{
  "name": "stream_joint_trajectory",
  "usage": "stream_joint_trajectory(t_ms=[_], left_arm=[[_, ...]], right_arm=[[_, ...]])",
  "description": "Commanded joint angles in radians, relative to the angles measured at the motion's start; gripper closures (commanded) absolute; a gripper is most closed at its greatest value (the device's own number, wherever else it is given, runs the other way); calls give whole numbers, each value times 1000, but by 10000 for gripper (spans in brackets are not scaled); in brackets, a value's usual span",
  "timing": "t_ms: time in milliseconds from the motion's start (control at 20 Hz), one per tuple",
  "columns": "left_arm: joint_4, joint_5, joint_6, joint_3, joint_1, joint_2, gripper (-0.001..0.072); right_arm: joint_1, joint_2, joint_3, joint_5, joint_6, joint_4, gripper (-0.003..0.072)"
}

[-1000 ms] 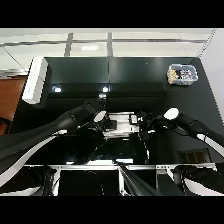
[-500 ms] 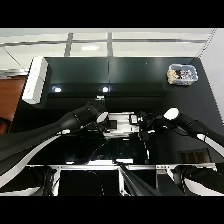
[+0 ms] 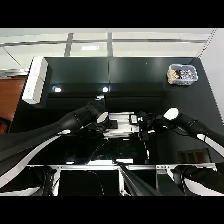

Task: Fold the box and place the chain.

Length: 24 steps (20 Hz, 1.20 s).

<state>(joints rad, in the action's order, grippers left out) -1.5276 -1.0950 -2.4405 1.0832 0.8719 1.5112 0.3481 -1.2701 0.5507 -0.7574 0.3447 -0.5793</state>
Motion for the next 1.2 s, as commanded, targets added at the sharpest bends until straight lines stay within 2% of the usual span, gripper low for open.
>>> stream_joint_trajectory(t_ms=[0, 150, 200, 300, 350, 450, 550, 600, 650, 700, 1150], left_arm=[[2, -5, 6, 1, 0, 0, 685], [3, -4, 6, 1, 0, 0, 684], [3, 0, 6, 1, 0, 0, 660], [3, 13, 6, 3, 0, 0, 372], [3, 14, 6, 7, 0, 0, 310], [0, 13, 6, 11, 0, 0, 307], [0, 13, 6, 11, 0, 0, 310], [-1, 12, 6, 11, 0, 0, 366], [-1, 13, 6, 11, 0, 0, 557], [-1, 13, 6, 11, 0, 0, 684], [3, 25, 6, 11, 0, 0, 683]], right_arm=[[1, 0, 0, 0, 1, 0, 490], [1, 0, 0, 0, 1, 0, 491], [1, 0, 0, 0, 1, 0, 491], [1, 0, 0, 0, 1, 0, 491], [1, 0, 0, 0, 1, 0, 491], [1, 0, 0, 0, 1, 0, 490], [1, 0, 0, 0, 1, 0, 491], [1, 0, 0, 0, 1, 0, 491], [1, 0, 0, 0, 1, 0, 491], [1, 0, 0, 0, 1, 0, 490], [1, 0, 0, -1, 1, 0, 491]])
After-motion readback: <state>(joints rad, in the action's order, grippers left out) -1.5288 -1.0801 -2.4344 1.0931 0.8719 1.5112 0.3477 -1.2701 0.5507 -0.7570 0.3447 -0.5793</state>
